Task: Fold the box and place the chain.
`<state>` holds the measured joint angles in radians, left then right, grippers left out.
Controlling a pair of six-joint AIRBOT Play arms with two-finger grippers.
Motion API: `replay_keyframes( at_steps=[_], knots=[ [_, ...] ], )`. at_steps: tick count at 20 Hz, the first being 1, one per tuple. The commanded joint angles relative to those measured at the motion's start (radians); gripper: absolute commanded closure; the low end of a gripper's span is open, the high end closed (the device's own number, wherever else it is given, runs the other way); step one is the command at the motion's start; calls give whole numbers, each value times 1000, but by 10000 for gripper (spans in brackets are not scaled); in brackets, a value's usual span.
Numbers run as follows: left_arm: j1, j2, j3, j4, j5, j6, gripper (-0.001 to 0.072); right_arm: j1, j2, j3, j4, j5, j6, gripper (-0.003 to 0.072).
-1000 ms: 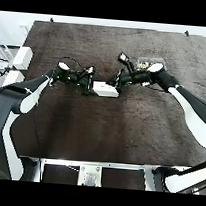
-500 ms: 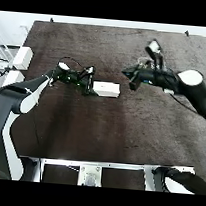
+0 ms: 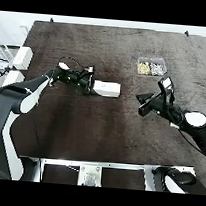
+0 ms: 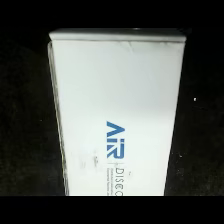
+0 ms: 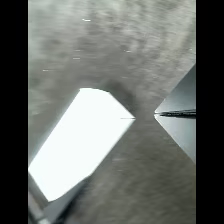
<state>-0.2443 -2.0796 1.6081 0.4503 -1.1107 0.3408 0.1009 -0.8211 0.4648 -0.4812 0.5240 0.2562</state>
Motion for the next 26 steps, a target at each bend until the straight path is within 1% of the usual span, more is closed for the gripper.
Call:
replay_keyframes(
  at_steps=[1, 2, 4, 6, 8, 10, 12, 16, 18, 22, 25, 26],
  knots=[
    [0, 3, 1, -16, -2, -15, 461, -5, 17, -50, 3, -31, 2, 672],
    [0, 9, 1, -14, -8, -28, 691, -5, 17, -50, 2, -37, 2, 672],
    [9, 29, 1, -17, 14, -131, 694, -5, 17, -50, 2, -39, 2, 672],
    [38, 62, 1, -16, 67, -206, 696, -5, 17, -50, 0, -46, 2, 672],
    [95, 109, -2, -17, 117, -259, 698, -5, 17, -50, 0, -50, 2, 672],
    [166, 153, -4, -16, 141, -314, 698, -5, 17, -50, 0, -61, 2, 672],
    [246, 185, -7, -16, 205, -372, 698, -5, 16, -50, 2, -71, 2, 671],
    [390, 217, -21, -17, 424, -538, 698, -5, 16, -50, 12, -73, 3, 671],
    [434, 217, -42, -16, 539, -614, 698, -5, 14, -50, 42, -90, 2, 671],
    [452, 217, -134, -11, 772, -703, 698, -5, 14, -50, 82, -99, 2, 671],
    [452, 217, -213, -13, 906, -761, 697, -4, 14, -50, 82, -99, 2, 671],
    [452, 217, -232, -13, 935, -780, 697, -4, 14, -50, 82, -99, 2, 671]
  ],
)
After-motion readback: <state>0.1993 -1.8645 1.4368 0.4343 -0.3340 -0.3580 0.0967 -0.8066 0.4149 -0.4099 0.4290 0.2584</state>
